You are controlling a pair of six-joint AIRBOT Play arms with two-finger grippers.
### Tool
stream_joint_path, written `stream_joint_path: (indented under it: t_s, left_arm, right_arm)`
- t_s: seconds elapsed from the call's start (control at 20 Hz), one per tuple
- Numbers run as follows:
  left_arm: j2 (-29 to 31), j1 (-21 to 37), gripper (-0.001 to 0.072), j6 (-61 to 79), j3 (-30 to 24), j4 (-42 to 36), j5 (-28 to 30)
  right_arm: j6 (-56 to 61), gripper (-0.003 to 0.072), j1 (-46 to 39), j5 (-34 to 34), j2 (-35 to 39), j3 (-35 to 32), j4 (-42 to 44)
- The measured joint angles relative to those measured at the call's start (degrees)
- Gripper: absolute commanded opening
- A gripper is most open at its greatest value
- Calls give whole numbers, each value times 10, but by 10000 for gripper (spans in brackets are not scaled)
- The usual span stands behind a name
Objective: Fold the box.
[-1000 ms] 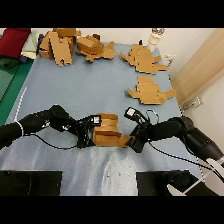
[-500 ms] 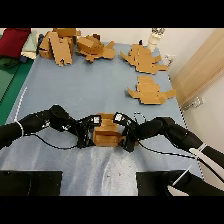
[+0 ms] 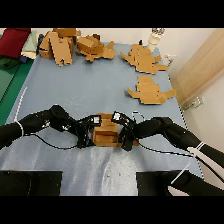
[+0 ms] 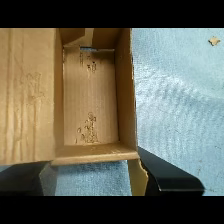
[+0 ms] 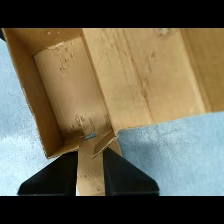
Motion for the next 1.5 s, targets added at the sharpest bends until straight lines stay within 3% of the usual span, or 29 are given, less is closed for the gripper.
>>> stream_joint_path:
  t_s: [0.6, 0.65, 0.7, 0.8, 0.9, 1.1, 1.4, 1.45, 1.5]
  left_arm:
    - [0, 0, 440, 0, 0, 0, 0]
    - [0, 0, 440, 0, 0, 0, 0]
    - [0, 0, 440, 0, 0, 0, 0]
    - [0, 0, 440, 0, 0, 0, 0]
    - [0, 0, 440, 0, 0, 0, 0]
    - [0, 0, 440, 0, 0, 0, 0]
    - [0, 0, 440, 0, 0, 0, -1]
    - [0, 0, 440, 0, 0, 0, -2]
    - [0, 0, 440, 0, 0, 0, -3]
  right_arm:
    - [-1, 250, 49, 45, 0, 0, 27]
    - [-1, 291, 51, 50, 0, 0, 27]
    - [-2, 389, 53, 52, 0, 0, 27]
    - [-3, 394, 55, 57, -1, 0, 27]
    - [-3, 515, 56, 57, -4, 0, 28]
    - [1, 535, 57, 42, -16, 1, 33]
    - [21, 528, 57, 24, -20, 1, 19]
    - [40, 482, 56, 19, -19, 1, 3]
    - [59, 376, 56, 14, -16, 1, -13]
